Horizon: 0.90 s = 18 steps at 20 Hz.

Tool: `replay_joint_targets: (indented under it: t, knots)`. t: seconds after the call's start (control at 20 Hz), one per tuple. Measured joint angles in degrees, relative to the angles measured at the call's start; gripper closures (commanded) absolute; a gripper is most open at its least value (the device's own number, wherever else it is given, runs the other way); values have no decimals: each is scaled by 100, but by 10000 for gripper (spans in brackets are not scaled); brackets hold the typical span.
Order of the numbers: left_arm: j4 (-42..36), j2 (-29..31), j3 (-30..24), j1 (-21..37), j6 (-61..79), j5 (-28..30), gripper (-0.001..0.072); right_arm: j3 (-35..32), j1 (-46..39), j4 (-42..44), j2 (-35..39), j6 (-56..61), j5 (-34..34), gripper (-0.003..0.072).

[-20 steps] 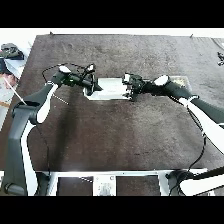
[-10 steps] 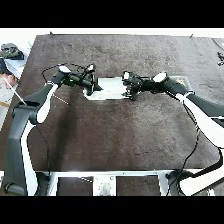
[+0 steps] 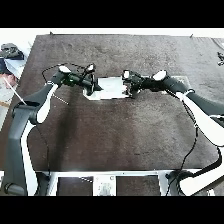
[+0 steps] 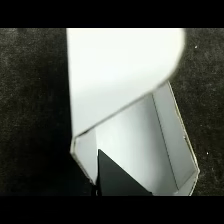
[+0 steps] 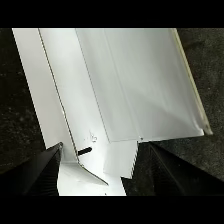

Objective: Fold the box and place the chain.

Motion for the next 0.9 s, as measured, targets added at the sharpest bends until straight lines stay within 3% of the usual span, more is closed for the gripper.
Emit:
replay_joint_targets:
  t: [0.9]
  knots:
    - [11, 0, 0, 0, 4, -11, 696, 1019, -260, 214, -973, -31, 1429, 91]
